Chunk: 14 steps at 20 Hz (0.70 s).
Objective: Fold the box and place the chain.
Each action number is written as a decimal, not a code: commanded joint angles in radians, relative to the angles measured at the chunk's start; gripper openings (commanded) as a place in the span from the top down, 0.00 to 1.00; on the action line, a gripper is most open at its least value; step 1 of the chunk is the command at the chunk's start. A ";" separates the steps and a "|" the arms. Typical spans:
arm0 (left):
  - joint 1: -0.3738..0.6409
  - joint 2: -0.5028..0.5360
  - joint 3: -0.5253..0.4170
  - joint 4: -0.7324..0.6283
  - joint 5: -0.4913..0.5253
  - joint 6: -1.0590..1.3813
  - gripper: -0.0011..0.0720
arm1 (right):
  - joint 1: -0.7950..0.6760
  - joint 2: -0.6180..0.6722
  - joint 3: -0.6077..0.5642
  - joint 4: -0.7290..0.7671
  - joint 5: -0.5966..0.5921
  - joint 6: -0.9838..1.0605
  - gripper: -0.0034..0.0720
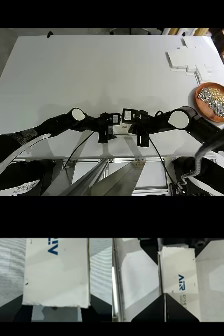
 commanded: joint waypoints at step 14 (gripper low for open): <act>0.000 0.000 0.001 0.000 0.000 -0.001 0.75 | -0.001 -0.056 -0.047 -0.002 -0.020 0.008 0.94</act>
